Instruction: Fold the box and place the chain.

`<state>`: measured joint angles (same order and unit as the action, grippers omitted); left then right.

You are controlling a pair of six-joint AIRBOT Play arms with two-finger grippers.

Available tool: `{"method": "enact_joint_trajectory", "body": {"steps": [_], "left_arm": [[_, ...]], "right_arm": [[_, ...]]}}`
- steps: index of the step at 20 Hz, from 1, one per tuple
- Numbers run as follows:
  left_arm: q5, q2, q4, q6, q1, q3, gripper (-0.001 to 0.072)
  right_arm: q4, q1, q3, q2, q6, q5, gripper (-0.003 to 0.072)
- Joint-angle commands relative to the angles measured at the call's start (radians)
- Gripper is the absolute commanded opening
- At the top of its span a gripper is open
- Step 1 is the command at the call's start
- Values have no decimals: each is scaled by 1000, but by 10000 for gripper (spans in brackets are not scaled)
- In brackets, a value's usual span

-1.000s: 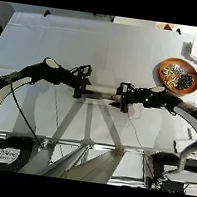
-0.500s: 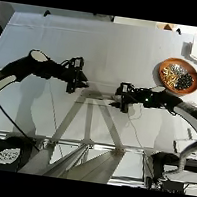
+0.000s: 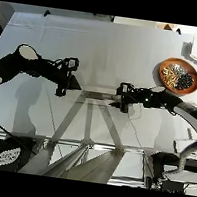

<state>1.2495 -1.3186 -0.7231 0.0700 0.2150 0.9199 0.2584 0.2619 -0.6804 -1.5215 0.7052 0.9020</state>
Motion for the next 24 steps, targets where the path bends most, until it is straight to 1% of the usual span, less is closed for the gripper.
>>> {"method": "enact_joint_trajectory", "body": {"steps": [1, 4, 6, 12, 14, 17, 19, 20, 24], "left_arm": [[63, 5, 90, -53, -1, 0, 8], [46, 4, 198, -51, -1, 0, 6], [24, -1, 191, -52, 6, 0, 6], [24, -55, 179, -52, 49, -2, 4], [-35, -67, 187, -52, 55, -2, 4], [-197, -82, 192, -53, 55, -2, 4], [-279, -100, 192, -80, 55, -2, 5], [-296, -110, 193, -107, 55, -2, 5], [-285, -158, 192, -150, 61, -2, 5]], "right_arm": [[-1, 0, 0, 0, 0, 0, 407], [-1, 0, 0, 0, 0, 0, 407], [-1, 0, 0, 0, 0, 0, 407], [-1, 0, 0, 0, 0, 0, 407], [-1, 0, 0, 0, 0, 0, 407], [-1, 0, 0, 0, 0, 0, 407], [-1, 0, 0, 0, 0, 0, 407], [-1, 0, 0, 0, 0, 0, 407], [-1, 0, 0, 0, 0, 0, 407]]}}
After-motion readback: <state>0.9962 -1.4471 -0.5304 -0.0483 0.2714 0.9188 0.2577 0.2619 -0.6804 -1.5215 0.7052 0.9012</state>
